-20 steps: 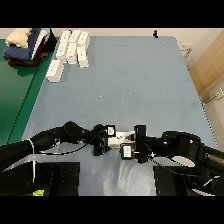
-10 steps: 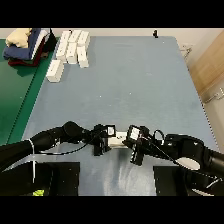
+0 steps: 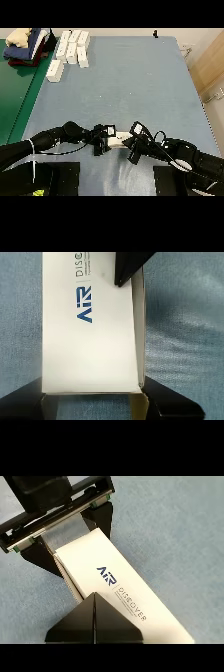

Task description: Fold the box.

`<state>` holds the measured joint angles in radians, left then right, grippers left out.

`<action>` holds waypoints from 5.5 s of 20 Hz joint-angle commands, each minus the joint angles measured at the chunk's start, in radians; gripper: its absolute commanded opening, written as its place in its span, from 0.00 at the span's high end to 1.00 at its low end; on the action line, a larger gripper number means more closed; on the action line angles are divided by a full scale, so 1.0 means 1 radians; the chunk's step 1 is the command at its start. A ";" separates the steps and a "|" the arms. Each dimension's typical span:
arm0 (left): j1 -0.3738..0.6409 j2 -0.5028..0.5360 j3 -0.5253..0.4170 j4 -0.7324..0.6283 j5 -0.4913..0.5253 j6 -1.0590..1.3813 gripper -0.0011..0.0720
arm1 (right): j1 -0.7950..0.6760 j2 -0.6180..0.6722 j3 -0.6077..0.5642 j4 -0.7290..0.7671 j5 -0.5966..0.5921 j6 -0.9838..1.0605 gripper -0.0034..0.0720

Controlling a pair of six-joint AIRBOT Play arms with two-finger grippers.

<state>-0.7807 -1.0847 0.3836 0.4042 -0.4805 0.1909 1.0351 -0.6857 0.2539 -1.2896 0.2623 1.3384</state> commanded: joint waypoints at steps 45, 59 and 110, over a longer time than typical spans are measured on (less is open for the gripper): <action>0.001 0.000 0.001 0.000 0.000 0.003 0.42 | -0.051 0.020 -0.013 0.009 0.167 0.016 0.95; 0.001 0.000 0.001 0.000 0.001 0.003 0.42 | -0.213 0.063 0.365 -0.664 0.813 0.837 0.95; 0.943 -0.705 0.949 0.378 -0.017 -0.835 0.42 | -0.393 -0.170 0.368 -0.552 0.667 1.099 0.95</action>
<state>0.1619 -1.7882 1.3319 0.7834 -0.4973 -0.6437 0.6418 -0.8551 0.6212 -1.8439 0.9287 2.4378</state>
